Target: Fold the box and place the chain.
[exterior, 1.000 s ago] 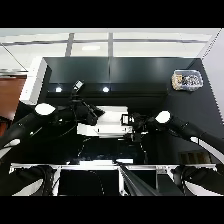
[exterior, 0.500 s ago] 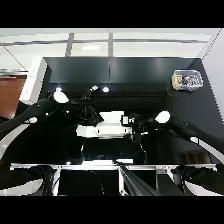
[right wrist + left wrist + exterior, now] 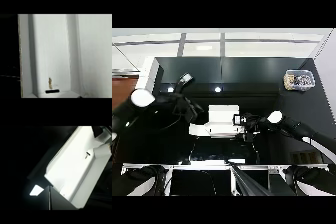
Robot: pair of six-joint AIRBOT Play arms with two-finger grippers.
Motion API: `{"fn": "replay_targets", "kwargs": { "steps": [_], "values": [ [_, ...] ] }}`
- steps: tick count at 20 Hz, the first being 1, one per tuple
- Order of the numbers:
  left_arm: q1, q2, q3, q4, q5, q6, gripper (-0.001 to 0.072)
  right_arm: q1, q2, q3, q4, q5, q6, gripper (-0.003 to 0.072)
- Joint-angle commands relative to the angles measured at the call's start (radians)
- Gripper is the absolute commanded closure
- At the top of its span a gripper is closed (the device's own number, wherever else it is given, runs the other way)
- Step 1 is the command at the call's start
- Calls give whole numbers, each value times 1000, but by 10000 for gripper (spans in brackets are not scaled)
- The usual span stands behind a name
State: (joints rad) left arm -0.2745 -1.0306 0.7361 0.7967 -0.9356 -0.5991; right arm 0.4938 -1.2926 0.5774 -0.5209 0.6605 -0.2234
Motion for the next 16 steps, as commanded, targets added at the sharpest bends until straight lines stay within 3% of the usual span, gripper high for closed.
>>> {"fn": "replay_targets", "kwargs": {
  "steps": [1, 2, 3, 6, 11, 16],
  "values": [
    [14, 160, -193, -51, 62, 320, 587, 1, 0, 0, 0, 2, 0, 211],
    [0, 160, -237, -41, 58, 465, 327, 1, 0, 0, 0, 2, 0, 211],
    [-13, 151, -270, -37, 71, 598, 0, 1, 0, 0, 0, 2, 0, 211],
    [-37, 81, -285, -2, 94, 696, 5, 1, 0, 0, 0, 2, 0, 210],
    [-37, -68, -228, -27, 87, 748, 11, 1, 0, 0, 0, 2, 0, 211],
    [-70, -118, -199, -80, 62, 749, 29, 1, 0, 0, 0, 2, 0, 210]
  ]
}}
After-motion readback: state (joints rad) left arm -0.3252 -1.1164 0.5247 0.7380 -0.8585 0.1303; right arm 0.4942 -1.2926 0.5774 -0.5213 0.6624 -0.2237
